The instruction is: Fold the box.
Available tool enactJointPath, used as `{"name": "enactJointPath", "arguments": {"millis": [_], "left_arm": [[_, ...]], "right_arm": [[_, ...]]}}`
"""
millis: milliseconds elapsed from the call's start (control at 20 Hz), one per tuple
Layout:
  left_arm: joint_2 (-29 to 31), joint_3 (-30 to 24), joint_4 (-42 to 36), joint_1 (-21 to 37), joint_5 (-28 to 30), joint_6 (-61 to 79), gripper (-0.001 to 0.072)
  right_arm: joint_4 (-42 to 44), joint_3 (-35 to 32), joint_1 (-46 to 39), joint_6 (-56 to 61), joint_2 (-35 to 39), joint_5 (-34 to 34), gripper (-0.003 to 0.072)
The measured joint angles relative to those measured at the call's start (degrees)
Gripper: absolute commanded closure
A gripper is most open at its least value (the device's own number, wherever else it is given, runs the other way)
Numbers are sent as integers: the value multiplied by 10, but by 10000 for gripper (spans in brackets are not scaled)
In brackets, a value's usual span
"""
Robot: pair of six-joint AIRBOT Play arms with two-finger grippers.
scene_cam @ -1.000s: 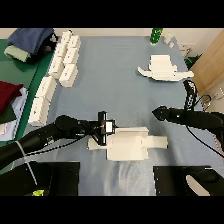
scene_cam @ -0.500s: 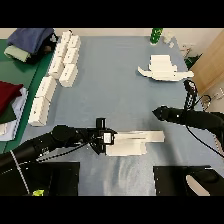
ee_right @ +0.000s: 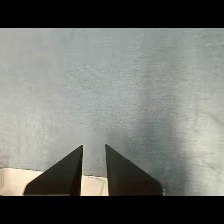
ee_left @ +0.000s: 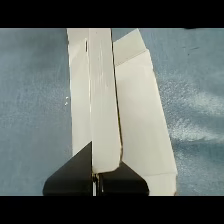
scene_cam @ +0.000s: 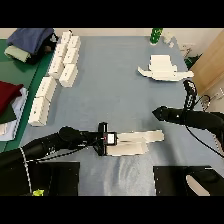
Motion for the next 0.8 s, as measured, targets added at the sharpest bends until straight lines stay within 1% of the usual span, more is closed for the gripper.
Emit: {"name": "enactJointPath", "arguments": {"millis": [200, 350, 550, 650, 800], "left_arm": [[-2, 24, 2, 5, 0, -21, 698], [-2, 47, 27, 33, -52, -56, 698], [-3, 67, 98, 93, -137, -119, 697], [-6, 71, 118, 111, -159, -134, 697], [-20, 74, 132, 121, -182, -146, 697]], "right_arm": [[0, 0, 0, 0, 0, -17, 457], [0, 0, 0, 0, 0, -25, 457], [-1, 0, 0, 0, 0, -32, 457], [-1, 0, 0, 0, 0, -33, 457], [0, 0, 0, 0, 0, -34, 457]]}}
